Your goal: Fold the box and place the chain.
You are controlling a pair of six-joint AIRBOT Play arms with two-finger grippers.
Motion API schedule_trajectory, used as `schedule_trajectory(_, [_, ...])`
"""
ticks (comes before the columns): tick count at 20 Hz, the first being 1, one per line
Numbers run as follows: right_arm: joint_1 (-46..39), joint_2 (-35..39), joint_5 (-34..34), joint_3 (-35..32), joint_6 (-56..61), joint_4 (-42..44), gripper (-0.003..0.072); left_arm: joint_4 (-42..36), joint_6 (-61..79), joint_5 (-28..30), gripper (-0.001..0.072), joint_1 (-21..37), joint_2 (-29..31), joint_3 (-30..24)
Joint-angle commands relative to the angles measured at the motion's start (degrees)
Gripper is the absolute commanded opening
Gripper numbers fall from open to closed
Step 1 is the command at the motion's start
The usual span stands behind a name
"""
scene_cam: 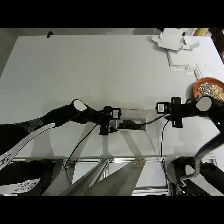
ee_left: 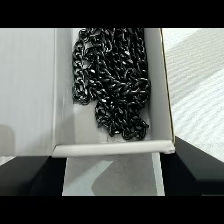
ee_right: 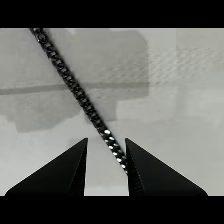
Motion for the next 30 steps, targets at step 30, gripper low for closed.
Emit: schedule_trajectory(30, [-0.07,-1.68,-0.11,-1.38,-6.51,4.24,0.0184,0.02,0.02,0.02,0.0254,0.04,0.02,0.00])
